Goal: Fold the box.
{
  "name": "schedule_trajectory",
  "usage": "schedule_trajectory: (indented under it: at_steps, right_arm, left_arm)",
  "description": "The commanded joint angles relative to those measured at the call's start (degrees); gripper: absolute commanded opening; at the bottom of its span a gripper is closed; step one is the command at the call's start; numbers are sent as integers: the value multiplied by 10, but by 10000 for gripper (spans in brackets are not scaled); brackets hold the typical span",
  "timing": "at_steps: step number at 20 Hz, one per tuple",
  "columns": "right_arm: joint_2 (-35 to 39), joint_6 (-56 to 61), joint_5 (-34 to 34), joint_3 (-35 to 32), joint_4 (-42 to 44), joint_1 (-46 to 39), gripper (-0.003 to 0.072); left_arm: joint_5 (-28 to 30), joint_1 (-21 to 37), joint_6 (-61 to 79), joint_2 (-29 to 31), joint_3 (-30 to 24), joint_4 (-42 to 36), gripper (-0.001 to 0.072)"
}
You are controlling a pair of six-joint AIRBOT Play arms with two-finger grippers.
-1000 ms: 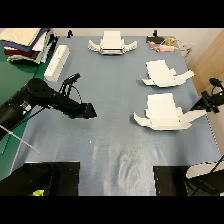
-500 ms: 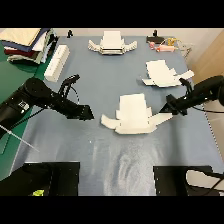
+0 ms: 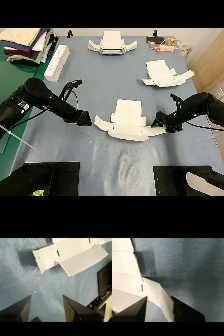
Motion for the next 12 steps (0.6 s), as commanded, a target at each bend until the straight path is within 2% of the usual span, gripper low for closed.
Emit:
schedule_trajectory:
  at_steps: [1,3,4,7,9,12]
  right_arm:
    - [4,41,-13,-5,-33,5,443]
    - [4,42,-17,-5,-3,5,434]
    - [4,27,-20,-5,27,5,367]
    - [4,-12,-14,-5,77,19,308]
    - [4,-51,-7,-5,77,37,7]
    - [5,-99,-4,-6,78,77,1]
  left_arm:
    - [-12,0,1,0,0,0,595]
    - [-9,0,1,0,0,0,596]
    - [-9,0,1,0,0,0,595]
    - [-12,0,-1,0,0,-5,595]
    - [-10,0,-26,0,0,-40,595]
    - [12,0,2,0,0,-59,594]
